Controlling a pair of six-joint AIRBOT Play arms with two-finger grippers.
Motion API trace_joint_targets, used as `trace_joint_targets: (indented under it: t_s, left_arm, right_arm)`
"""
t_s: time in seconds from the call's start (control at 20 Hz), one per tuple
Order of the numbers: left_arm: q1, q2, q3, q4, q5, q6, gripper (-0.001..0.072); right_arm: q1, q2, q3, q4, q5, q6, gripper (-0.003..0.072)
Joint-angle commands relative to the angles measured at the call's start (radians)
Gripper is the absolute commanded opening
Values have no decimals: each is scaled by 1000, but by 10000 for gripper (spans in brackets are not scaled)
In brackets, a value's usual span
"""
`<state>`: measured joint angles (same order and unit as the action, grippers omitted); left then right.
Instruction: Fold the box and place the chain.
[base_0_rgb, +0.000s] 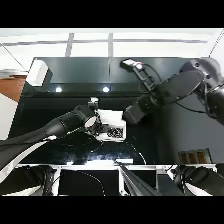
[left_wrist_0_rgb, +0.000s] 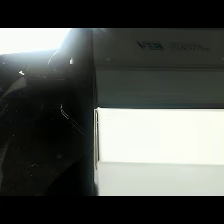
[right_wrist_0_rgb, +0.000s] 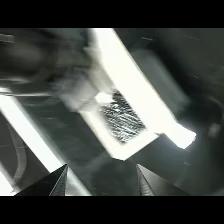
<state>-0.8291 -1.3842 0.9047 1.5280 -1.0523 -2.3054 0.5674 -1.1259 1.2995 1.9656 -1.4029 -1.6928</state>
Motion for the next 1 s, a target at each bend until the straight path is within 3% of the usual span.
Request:
trace_joint_targets:
  t_s: [0.0,0.25,0.3,0.4,0.45,0.6,0.75,0.85,0.95]
  left_arm:
    - [0,0,6,0,-1,-32,27]
    - [1,-8,53,2,24,-36,32]
    - [0,-8,64,1,21,-36,105]
    - [0,-5,97,1,-8,-35,498]
    - [1,-3,122,3,-37,-9,557]
    - [1,30,190,2,-147,180,557]
    - [12,121,187,48,-244,546,557]
    - [95,187,155,10,-319,793,555]
    - [229,276,100,-143,-313,969,555]
  right_arm:
    - [-127,39,-8,-132,-48,2,495]
    - [-282,55,-8,-130,-25,2,495]
    - [-287,55,-8,-132,-27,2,495]
    - [-287,55,-8,-144,-27,2,495]
    - [-287,55,-8,-145,-26,2,495]
    - [-287,55,-8,-151,-26,2,495]
    - [-287,55,-8,-209,-63,2,495]
    - [-287,57,-8,-275,-112,2,495]
    - [-287,60,-8,-332,-121,11,495]
